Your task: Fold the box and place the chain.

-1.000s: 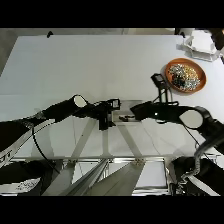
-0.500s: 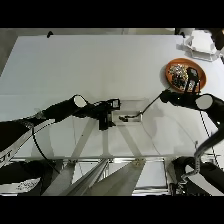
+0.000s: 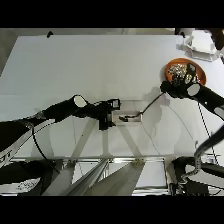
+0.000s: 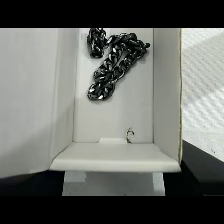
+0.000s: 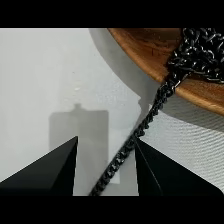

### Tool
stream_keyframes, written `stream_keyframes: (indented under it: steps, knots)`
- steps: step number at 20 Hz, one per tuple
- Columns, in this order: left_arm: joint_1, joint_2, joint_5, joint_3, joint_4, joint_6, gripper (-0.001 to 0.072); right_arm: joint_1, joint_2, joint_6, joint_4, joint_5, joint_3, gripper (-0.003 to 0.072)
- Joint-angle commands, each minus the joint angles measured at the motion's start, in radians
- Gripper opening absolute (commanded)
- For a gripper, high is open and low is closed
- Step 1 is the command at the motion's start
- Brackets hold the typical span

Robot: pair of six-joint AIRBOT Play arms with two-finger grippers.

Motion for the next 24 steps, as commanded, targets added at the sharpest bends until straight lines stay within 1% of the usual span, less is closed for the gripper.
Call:
stream_keyframes:
  steps: [1,4,6,8,10,11,14,15,19,20,21,22,23,24]
  knots:
    - [0.000,0.001,0.000,0.000,0.000,0.000,0.0412,-0.002,-0.030,0.049,-0.074,0.024,0.018,0.0369]
    - [0.000,0.001,0.000,0.000,0.000,0.000,0.0412,-0.002,-0.030,0.117,-0.156,0.013,0.018,0.0369]
    - [0.000,0.001,0.000,0.000,0.000,0.000,0.0412,-0.002,-0.030,0.117,-0.184,0.009,0.018,0.0369]
    - [0.000,0.001,0.000,0.000,0.000,0.000,0.0412,-0.002,-0.030,0.119,-0.193,-0.023,0.018,0.0364]
    - [0.000,0.001,0.000,0.000,0.000,0.000,0.0412,-0.002,-0.031,0.172,-0.196,-0.080,0.018,0.0352]
    - [0.000,0.001,0.000,0.000,0.000,0.000,0.0412,-0.002,-0.031,0.203,-0.196,-0.106,0.018,0.0286]
    - [0.000,0.001,0.000,0.000,0.000,0.000,0.0412,-0.002,-0.034,0.240,-0.196,-0.117,0.018,0.0265]
    - [0.000,0.001,0.000,0.000,0.000,0.000,0.0412,-0.002,-0.037,0.240,-0.197,-0.110,0.018,0.0236]
    - [0.000,0.001,0.000,0.000,0.000,0.000,0.0412,-0.002,-0.072,0.240,-0.196,-0.100,0.018,0.0236]
    - [0.000,0.001,0.000,0.000,0.000,0.000,0.0412,-0.002,-0.075,0.239,-0.200,-0.101,0.018,0.0199]
    - [0.000,0.001,0.000,0.000,0.000,0.000,0.0412,-0.002,-0.074,0.239,-0.211,-0.108,0.018,0.0123]
    - [0.000,0.001,0.000,0.000,0.000,0.000,0.0412,-0.002,-0.074,0.239,-0.218,-0.113,0.018,0.0032]
    - [0.000,0.001,0.000,0.000,0.000,0.000,0.0412,-0.002,-0.074,0.240,-0.218,-0.115,0.018,0.0015]
    - [0.000,0.001,0.000,0.000,0.000,0.000,0.0412,-0.002,-0.073,0.239,-0.218,-0.113,0.018,0.0014]
